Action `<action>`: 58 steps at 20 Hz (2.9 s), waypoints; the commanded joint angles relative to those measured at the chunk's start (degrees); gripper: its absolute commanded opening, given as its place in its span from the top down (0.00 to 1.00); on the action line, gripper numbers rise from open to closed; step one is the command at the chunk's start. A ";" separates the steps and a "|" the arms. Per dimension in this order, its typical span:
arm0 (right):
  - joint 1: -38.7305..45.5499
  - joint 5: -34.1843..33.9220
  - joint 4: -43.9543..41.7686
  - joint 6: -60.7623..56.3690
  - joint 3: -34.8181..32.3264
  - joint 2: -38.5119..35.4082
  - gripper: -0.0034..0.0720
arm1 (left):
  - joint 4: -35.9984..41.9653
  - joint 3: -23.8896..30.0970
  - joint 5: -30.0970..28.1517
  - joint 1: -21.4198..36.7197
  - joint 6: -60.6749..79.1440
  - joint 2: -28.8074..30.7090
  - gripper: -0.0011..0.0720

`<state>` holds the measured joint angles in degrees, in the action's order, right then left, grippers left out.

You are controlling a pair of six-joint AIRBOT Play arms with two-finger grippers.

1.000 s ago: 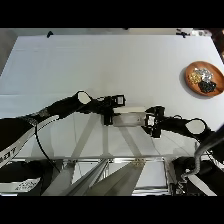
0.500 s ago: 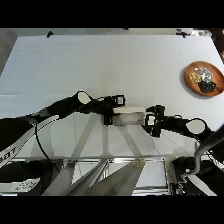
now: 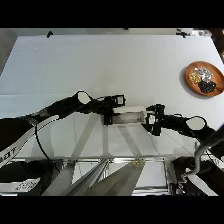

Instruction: Fold the box and place the chain.

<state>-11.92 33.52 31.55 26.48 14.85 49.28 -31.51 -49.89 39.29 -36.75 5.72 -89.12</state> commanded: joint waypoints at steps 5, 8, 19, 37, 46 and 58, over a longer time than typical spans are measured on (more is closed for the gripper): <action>1.27 1.11 -4.52 5.49 -0.02 0.20 0.07 | -0.02 0.00 0.00 0.04 0.04 -0.02 0.97; 0.61 1.84 -5.31 6.05 -0.02 0.26 0.07 | -0.04 0.00 0.00 0.04 0.04 -0.02 0.97; -0.98 1.70 -6.08 7.04 -0.02 3.45 0.09 | -0.02 0.00 0.00 0.02 0.04 -0.02 0.97; -0.98 3.21 -8.11 8.09 -0.02 8.76 0.17 | -0.02 0.00 0.00 0.04 0.04 -0.02 0.97; -0.98 3.17 -12.66 12.92 0.07 12.70 0.18 | -0.02 0.00 0.00 0.04 0.04 -0.02 0.97; -0.98 6.40 -15.54 12.81 0.50 13.09 0.15 | -0.02 0.00 0.00 0.04 0.04 -0.02 0.97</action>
<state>-12.84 37.95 17.41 39.29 15.22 62.35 -31.53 -49.89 39.33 -36.75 5.76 -89.12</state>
